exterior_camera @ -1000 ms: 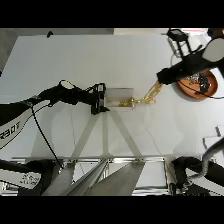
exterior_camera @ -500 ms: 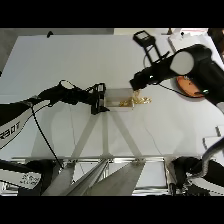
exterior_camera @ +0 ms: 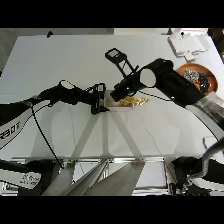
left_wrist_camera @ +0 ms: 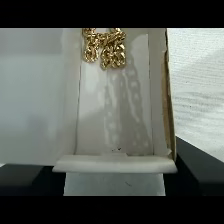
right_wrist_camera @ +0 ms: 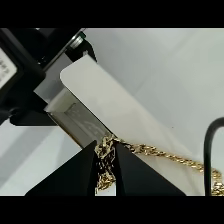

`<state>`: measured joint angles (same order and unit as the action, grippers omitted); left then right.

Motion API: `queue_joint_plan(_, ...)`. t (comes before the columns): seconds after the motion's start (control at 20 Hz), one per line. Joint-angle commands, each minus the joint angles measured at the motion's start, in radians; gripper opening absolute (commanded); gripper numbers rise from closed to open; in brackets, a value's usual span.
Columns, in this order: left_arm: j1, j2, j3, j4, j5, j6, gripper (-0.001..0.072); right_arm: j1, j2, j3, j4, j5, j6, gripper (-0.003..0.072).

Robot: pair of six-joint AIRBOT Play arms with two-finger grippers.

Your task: Fold the box and place the chain.

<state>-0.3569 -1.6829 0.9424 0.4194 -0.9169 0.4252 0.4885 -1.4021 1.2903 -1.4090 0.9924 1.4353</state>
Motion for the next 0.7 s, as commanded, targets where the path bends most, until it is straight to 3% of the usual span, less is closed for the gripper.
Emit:
queue_joint_plan(0.0, 0.000, 0.000, 0.001, 0.000, 0.000, 0.000, 0.0172, 0.010, -0.054, 0.000, -0.041, 0.024, 0.005, 0.0006)
queue_joint_plan(0.3, 0.000, 0.000, 0.001, 0.000, 0.000, 0.000, 0.0172, 0.010, -0.113, 0.000, -0.070, 0.059, 0.087, 0.0007)
queue_joint_plan(0.65, 0.000, 0.000, 0.001, 0.000, 0.000, 0.000, 0.0172, 0.010, -0.008, 0.001, -0.173, 0.010, 0.138, 0.0005)
